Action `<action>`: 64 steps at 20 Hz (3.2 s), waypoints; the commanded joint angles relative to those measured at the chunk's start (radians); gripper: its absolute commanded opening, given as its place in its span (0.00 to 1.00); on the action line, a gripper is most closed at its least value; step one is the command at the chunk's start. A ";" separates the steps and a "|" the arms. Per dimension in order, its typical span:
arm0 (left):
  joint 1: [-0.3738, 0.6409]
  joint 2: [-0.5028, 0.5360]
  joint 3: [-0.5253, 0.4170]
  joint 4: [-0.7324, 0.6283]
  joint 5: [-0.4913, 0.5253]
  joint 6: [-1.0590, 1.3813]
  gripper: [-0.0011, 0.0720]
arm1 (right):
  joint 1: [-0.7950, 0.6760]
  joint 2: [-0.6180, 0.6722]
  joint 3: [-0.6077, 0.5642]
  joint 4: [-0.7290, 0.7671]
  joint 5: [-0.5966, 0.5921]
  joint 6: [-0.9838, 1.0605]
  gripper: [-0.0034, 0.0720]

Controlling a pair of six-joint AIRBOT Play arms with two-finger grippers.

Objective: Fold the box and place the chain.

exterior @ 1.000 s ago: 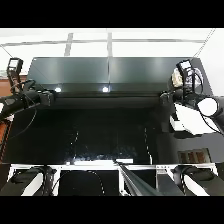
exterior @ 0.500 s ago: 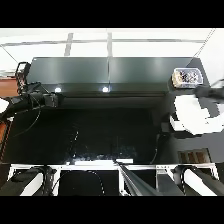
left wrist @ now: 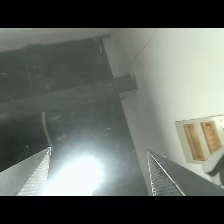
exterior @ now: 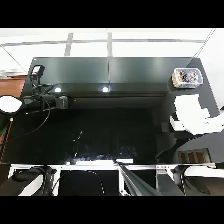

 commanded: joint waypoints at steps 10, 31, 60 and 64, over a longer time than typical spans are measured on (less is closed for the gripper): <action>-0.064 -0.031 0.000 0.000 0.036 -0.005 0.99 | 0.032 -0.112 0.076 0.040 0.216 -0.249 0.12; -0.068 -0.054 0.000 -0.012 0.023 -0.005 0.99 | 0.692 0.634 -0.890 1.057 -0.371 -0.539 0.06; -0.171 -0.833 0.520 -0.251 -0.639 0.627 0.50 | 1.052 0.634 -0.950 1.116 -0.630 -0.543 0.07; -0.173 -0.834 0.520 -0.254 -0.634 0.629 0.18 | 1.052 0.634 -0.951 1.116 -0.627 -0.543 0.07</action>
